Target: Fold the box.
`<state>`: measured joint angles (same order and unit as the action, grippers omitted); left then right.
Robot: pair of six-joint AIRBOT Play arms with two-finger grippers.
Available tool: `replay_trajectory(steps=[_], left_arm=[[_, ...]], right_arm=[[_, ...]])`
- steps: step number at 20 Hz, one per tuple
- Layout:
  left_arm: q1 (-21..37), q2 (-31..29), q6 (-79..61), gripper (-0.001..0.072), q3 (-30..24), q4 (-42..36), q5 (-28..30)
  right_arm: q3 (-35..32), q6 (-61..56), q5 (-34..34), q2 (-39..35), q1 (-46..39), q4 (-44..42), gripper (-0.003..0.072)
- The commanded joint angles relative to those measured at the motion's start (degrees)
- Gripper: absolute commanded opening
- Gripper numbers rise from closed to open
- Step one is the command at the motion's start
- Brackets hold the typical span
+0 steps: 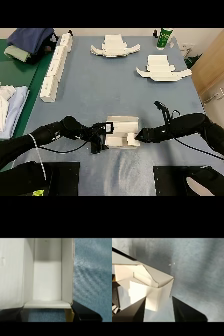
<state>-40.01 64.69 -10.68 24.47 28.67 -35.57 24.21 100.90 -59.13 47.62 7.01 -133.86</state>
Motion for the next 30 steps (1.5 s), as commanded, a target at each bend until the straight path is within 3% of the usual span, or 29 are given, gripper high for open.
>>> replay_trajectory(steps=[1,3,5,7,10,15,19,23,25,30], left_arm=[[0.00,-0.02,0.00,0.0424,0.00,0.00,0.02],[0.00,-0.02,0.00,0.0423,0.00,0.00,0.00],[-0.02,-0.02,0.00,0.0424,0.00,0.00,0.00],[-0.02,-0.02,0.00,0.0423,0.00,0.00,0.02],[-0.02,-0.02,0.00,0.0424,0.00,0.00,0.00],[-0.02,-0.02,0.00,0.0424,0.00,0.00,0.02],[0.00,-0.02,0.00,0.0424,0.00,0.00,0.02],[0.00,-0.02,0.00,0.0423,0.00,0.00,0.02],[0.00,-0.02,0.00,0.0424,0.00,0.00,0.02],[0.00,-0.02,0.00,0.0424,0.00,0.00,0.02]], right_arm=[[0.48,-2.10,3.93,3.39,4.92,0.26,0.0435],[2.36,-4.96,6.08,5.05,9.35,3.26,0.0432],[5.62,-16.15,7.93,5.88,14.53,13.68,0.0432],[9.07,-31.15,6.64,7.04,20.06,28.28,0.0432],[14.36,-46.93,1.62,11.23,27.96,40.13,0.0431],[22.21,-58.77,-2.73,22.27,35.93,43.28,0.0395],[25.22,-62.36,-6.12,26.95,36.94,43.91,0.0390],[25.24,-63.52,-10.69,26.91,36.94,47.19,0.0059],[25.24,-63.45,-11.67,26.91,36.92,47.82,0.0003],[25.31,-63.36,-11.67,26.60,36.94,47.98,0.0004]])
